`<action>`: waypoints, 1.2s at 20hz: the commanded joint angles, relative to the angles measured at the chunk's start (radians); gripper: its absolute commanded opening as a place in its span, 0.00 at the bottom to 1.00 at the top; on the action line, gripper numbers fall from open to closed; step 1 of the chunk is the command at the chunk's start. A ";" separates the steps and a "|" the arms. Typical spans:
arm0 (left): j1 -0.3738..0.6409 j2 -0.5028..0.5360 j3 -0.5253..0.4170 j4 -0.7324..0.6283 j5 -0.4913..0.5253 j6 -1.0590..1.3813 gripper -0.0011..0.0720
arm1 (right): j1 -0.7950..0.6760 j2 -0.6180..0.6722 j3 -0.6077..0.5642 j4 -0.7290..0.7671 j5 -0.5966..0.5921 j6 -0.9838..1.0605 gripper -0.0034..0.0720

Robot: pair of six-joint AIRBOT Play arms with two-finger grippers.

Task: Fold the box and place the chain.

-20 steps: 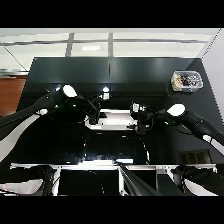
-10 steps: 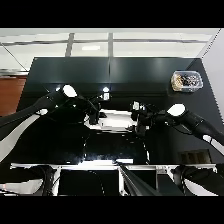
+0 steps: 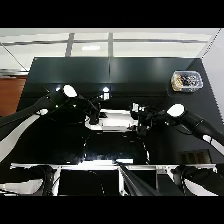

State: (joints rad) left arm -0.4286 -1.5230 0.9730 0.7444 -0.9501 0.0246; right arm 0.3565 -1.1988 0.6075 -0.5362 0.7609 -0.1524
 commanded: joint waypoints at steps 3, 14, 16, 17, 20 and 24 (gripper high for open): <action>0.000 0.000 0.000 0.002 -0.001 0.002 0.05 | 0.029 -0.010 0.001 -0.059 -0.032 -0.029 0.89; 0.000 0.000 0.000 -0.002 -0.002 -0.005 0.05 | 0.039 -0.074 0.001 -0.060 -0.077 -0.058 0.89; 0.000 0.000 0.000 -0.002 -0.002 -0.005 0.05 | 0.039 -0.095 0.001 -0.060 -0.078 -0.058 0.89; 0.000 0.000 0.000 -0.002 -0.002 -0.005 0.05 | 0.039 -0.103 0.001 -0.060 -0.079 -0.058 0.89; 0.000 0.000 0.000 -0.002 -0.002 -0.005 0.05 | 0.039 -0.121 0.001 -0.059 -0.089 -0.058 0.89; 0.000 0.000 0.000 -0.002 -0.003 -0.005 0.05 | 0.039 -0.122 0.001 -0.023 -0.100 -0.091 0.89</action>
